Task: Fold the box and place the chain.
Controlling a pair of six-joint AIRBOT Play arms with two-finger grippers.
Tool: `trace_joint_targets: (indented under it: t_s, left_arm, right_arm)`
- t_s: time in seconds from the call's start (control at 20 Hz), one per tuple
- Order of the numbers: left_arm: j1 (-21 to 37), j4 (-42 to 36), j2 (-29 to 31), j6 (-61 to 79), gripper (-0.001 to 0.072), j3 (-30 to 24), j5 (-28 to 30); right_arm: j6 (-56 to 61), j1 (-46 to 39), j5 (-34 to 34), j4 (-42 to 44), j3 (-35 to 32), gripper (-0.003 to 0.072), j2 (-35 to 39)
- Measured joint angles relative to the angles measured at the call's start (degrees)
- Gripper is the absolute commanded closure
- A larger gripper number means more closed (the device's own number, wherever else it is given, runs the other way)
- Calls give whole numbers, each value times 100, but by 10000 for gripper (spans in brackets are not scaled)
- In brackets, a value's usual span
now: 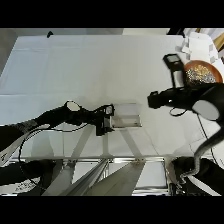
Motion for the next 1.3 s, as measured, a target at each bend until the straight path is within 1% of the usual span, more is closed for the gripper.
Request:
trace_joint_targets:
  t_s: [0.2,0.35,0.5,0.65,0.8,0.95,1.3]
  left_arm:
    - [0,0,2,0,319,0,2]
    - [0,0,2,2,319,0,2]
    - [0,0,2,0,319,0,4]
    - [0,0,2,0,319,0,4]
    - [0,0,2,2,319,0,4]
    - [0,-2,2,0,319,0,4]
    - [0,-2,2,0,319,0,7]
  right_arm:
    - [-669,-1244,-144,31,221,284,2]
    - [-1169,-2260,-376,107,310,294,-389]
    - [-1580,-3252,-546,212,682,294,-1209]
    - [-1897,-4024,-560,380,1318,294,-2251]
    - [-2063,-4544,-507,463,1888,294,-3145]
    - [-2214,-4920,-420,483,2273,294,-3766]
    - [-2640,-5431,-365,437,2503,298,-4382]
